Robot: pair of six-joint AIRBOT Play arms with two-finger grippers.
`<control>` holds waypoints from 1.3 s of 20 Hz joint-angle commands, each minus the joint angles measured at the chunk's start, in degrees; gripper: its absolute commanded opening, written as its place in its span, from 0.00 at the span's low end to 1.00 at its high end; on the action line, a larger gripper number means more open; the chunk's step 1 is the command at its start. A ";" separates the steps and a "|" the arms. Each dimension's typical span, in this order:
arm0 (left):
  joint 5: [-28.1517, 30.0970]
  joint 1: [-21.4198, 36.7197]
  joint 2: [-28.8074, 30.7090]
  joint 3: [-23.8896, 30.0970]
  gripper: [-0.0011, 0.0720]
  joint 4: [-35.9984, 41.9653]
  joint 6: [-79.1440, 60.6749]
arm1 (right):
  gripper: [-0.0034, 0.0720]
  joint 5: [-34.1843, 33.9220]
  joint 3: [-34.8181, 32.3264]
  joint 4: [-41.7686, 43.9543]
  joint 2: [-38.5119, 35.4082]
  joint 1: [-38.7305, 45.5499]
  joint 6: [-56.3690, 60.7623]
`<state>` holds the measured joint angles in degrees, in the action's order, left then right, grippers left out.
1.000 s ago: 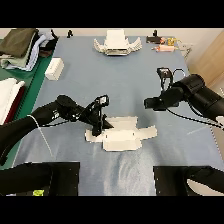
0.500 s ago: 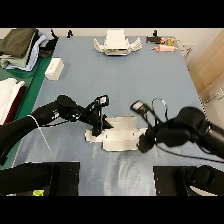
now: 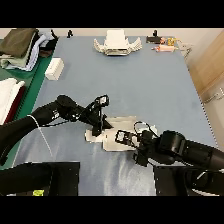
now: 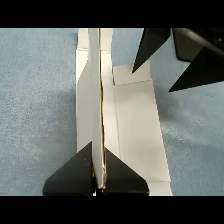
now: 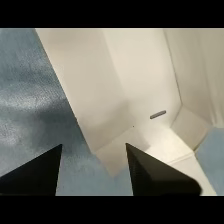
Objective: Fold the box.
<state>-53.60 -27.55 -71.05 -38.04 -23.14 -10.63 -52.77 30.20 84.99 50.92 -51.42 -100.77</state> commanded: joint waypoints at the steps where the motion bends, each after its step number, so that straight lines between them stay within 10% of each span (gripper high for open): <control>1: 0.02 0.02 0.02 0.02 0.03 -0.02 0.00 | 0.84 6.58 -0.42 -3.06 3.67 -0.48 -0.31; 15: 0.02 0.02 0.02 0.02 0.03 -0.02 0.00 | 0.83 3.21 0.46 -18.16 -2.69 -0.46 26.40; 19: 0.02 0.02 0.02 0.02 0.03 -0.02 0.00 | 1.00 3.56 0.44 -20.15 -2.78 -0.22 26.18; 22: 0.02 0.02 0.02 0.02 0.03 -0.02 0.00 | 1.00 7.67 0.33 -13.94 -2.75 4.94 14.97; 26: 0.02 0.02 0.02 0.02 0.03 -0.02 0.00 | 1.00 9.38 0.31 17.14 -2.64 21.24 -28.11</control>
